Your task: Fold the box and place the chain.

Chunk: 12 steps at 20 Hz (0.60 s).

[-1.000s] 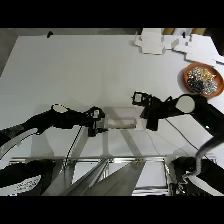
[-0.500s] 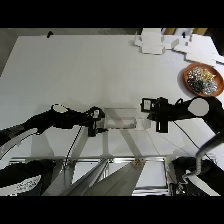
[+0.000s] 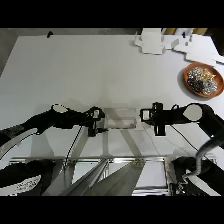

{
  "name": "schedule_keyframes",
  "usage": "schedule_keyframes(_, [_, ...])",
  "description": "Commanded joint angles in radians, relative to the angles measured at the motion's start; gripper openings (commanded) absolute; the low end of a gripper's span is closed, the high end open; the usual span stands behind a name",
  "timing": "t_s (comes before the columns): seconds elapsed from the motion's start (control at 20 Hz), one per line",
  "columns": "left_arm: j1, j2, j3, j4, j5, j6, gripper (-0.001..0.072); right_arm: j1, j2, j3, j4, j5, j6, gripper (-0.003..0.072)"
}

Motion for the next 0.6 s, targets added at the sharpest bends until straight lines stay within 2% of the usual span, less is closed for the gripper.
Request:
schedule_keyframes(0.0, [0.0, 0.001, 0.001, 0.0, 0.0, 0.0, 0.0152, -0.001, -0.021, -0.014, 0.041, -0.029, -0.05, 0.0018])
schedule_keyframes(0.05, [0.0, 0.001, 0.001, 0.0, 0.0, 0.0, 0.0152, -0.001, -0.032, -0.014, 0.041, -0.025, -0.072, 0.0023])
schedule_keyframes(0.15, [0.0, 0.001, 0.001, 0.0, 0.0, 0.0, 0.0152, -0.001, -0.063, -0.014, 0.042, -0.028, -0.09, 0.0186])
schedule_keyframes(0.3, [0.0, 0.001, 0.001, 0.0, 0.0, 0.0, 0.0152, -0.001, -0.11, -0.014, 0.055, -0.05, -0.089, 0.0197])
schedule_keyframes(0.55, [0.0, 0.001, 0.001, 0.0, 0.0, 0.0, 0.0152, 0.0, -0.138, -0.014, 0.162, -0.077, -0.091, 0.0195])
